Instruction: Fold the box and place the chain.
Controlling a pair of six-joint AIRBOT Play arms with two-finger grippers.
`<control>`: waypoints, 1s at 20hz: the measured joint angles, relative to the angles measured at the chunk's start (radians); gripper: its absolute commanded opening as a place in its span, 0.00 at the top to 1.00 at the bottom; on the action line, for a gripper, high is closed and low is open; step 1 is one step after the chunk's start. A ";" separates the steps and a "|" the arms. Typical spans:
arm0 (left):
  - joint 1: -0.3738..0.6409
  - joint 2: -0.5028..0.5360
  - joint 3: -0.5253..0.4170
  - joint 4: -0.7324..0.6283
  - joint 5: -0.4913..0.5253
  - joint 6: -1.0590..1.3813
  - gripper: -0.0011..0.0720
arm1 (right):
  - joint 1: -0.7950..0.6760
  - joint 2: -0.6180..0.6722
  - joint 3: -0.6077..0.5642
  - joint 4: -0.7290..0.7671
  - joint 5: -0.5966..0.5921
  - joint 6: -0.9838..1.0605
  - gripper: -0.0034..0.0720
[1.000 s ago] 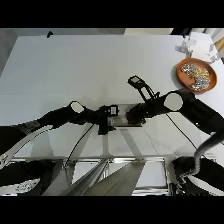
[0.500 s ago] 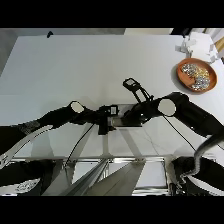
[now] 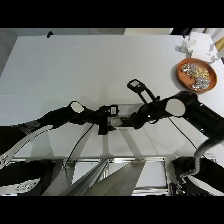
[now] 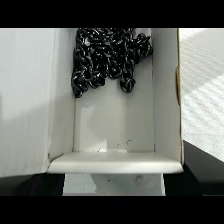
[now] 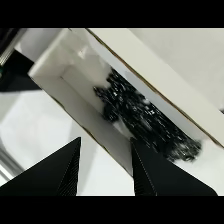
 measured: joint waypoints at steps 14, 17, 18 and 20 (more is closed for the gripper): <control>0.000 0.000 0.000 0.000 0.000 0.000 0.58 | -0.409 0.098 -0.274 0.184 -0.028 -1.269 0.51; 0.000 0.000 0.000 0.000 0.000 0.000 0.58 | -0.412 0.093 -0.361 0.303 -0.142 -1.487 0.51; 0.000 0.000 0.000 0.000 0.000 0.000 0.58 | -0.406 0.086 -0.377 0.326 -0.165 -1.537 0.51; 0.000 0.000 0.000 0.000 0.000 0.000 0.58 | -0.388 0.066 -0.399 0.361 -0.216 -1.606 0.51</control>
